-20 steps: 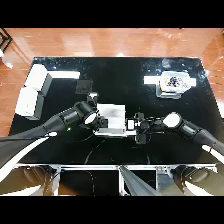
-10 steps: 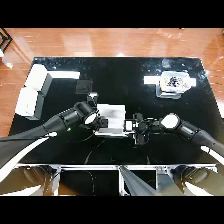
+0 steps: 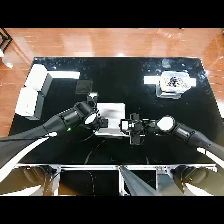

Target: Fold the box and place the chain.

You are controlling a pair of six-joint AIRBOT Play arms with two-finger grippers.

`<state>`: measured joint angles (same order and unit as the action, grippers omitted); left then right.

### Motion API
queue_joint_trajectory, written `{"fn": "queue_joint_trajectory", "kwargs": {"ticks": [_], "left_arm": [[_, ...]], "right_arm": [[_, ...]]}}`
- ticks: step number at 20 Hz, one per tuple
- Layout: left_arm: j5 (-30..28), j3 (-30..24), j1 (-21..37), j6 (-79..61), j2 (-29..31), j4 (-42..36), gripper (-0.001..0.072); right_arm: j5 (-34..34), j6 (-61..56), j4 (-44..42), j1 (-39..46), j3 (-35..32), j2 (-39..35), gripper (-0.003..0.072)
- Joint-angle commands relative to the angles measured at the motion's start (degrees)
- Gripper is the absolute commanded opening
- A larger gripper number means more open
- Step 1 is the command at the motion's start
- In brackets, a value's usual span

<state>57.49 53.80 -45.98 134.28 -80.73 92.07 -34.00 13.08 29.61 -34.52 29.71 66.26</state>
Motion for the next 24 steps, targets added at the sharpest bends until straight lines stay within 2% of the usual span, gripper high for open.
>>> {"fn": "queue_joint_trajectory", "kwargs": {"ticks": [1, 7, 8, 9, 12, 14, 15, 16, 18, 19, 20, 24], "left_arm": [[0.0, 0.0, 0.0, 0.0, 0.0, -0.3, 0.0019], [0.0, -0.1, 0.0, 0.0, 0.0, -0.8, 0.0019], [0.0, -0.1, 0.0, 0.0, 0.0, -0.8, 0.0018], [0.1, -0.1, 0.0, 0.0, 0.0, -0.9, 0.0018], [0.1, -0.1, 0.0, 0.0, 0.0, -1.1, 0.0018], [0.1, -0.1, 0.0, 0.0, 0.0, -1.1, 0.0018], [0.1, -0.1, 0.0, 0.0, 0.0, -1.1, 0.0018], [0.1, -0.1, 0.0, 0.0, 0.0, -1.1, 0.0018], [0.2, -0.1, 0.0, 0.0, 0.0, -1.1, 0.0019], [0.2, -0.1, 0.0, 0.0, 0.0, -1.1, 0.0019], [0.2, -0.1, 0.0, 0.0, 0.0, -1.1, 0.0019], [0.2, -0.1, 0.0, 0.0, 0.0, -1.1, 0.0019]], "right_arm": [[3.2, 0.0, -3.2, -0.7, 0.0, 0.2, 0.0127], [3.0, 0.0, -3.2, -0.8, 0.0, 0.9, 0.0129], [3.1, 0.0, -3.2, -0.8, 0.0, 0.9, 0.0171], [3.5, -0.1, -3.2, -0.8, 0.0, 0.9, 0.0309], [3.6, -0.7, -3.2, -0.8, 0.0, 0.9, 0.03], [3.6, -1.5, -3.2, -0.8, 0.0, 0.9, 0.0397], [3.6, -1.6, -3.2, -0.8, 0.0, 0.9, 0.0349], [3.5, -1.6, -3.1, -0.8, 0.0, 0.9, 0.0208], [3.4, -1.6, -3.1, -0.8, 0.0, 0.8, 0.0197], [3.5, -2.0, -3.0, -0.8, 0.0, 0.7, 0.013], [3.9, -3.5, -3.0, -0.5, 0.0, 0.3, 0.0017], [1.5, -22.3, -1.2, 4.0, 0.0, -3.5, 0.0017]]}}
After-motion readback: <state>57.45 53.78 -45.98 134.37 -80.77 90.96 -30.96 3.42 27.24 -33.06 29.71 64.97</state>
